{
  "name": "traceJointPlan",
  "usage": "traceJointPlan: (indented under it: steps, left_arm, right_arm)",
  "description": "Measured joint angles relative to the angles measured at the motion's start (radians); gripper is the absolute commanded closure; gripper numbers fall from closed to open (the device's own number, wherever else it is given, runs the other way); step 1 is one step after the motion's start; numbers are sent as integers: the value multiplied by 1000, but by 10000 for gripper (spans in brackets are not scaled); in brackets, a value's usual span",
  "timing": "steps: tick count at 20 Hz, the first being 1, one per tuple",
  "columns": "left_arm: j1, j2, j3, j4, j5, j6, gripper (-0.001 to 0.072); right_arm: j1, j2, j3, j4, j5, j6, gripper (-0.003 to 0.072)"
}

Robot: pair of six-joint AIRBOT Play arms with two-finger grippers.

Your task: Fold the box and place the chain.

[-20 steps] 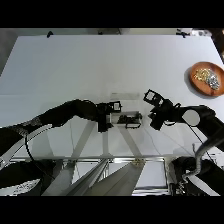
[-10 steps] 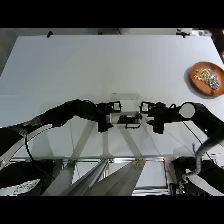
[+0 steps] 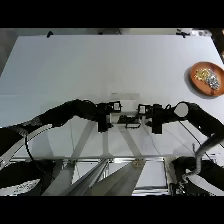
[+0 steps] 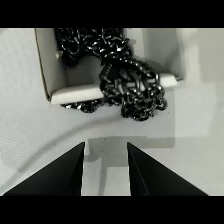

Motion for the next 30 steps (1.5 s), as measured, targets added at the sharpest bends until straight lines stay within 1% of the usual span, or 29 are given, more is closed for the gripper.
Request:
traceJointPlan:
  steps: [11,21,22,24,25,27,28,29,30]
  left_arm:
    - [0,0,0,0,0,0,435]
    - [0,0,0,0,0,0,435]
    - [0,0,0,0,0,0,435]
    - [0,0,0,0,0,0,435]
    - [0,0,0,0,0,0,435]
    - [0,0,0,0,0,0,435]
    - [0,0,0,0,0,0,435]
    - [0,0,0,0,0,0,435]
    - [0,0,0,0,0,0,435]
  right_arm:
    - [15,-5,0,114,-66,-24,383]
    - [37,-42,1,135,-86,-28,385]
    - [37,-51,1,136,-94,-28,397]
    - [38,-65,-1,134,-81,-29,510]
    - [37,-69,0,136,-86,-29,528]
    - [37,-74,1,135,-87,-29,531]
    - [37,-75,1,134,-87,-29,566]
    - [37,-75,1,134,-86,-29,652]
    - [37,-74,1,132,-87,-27,656]
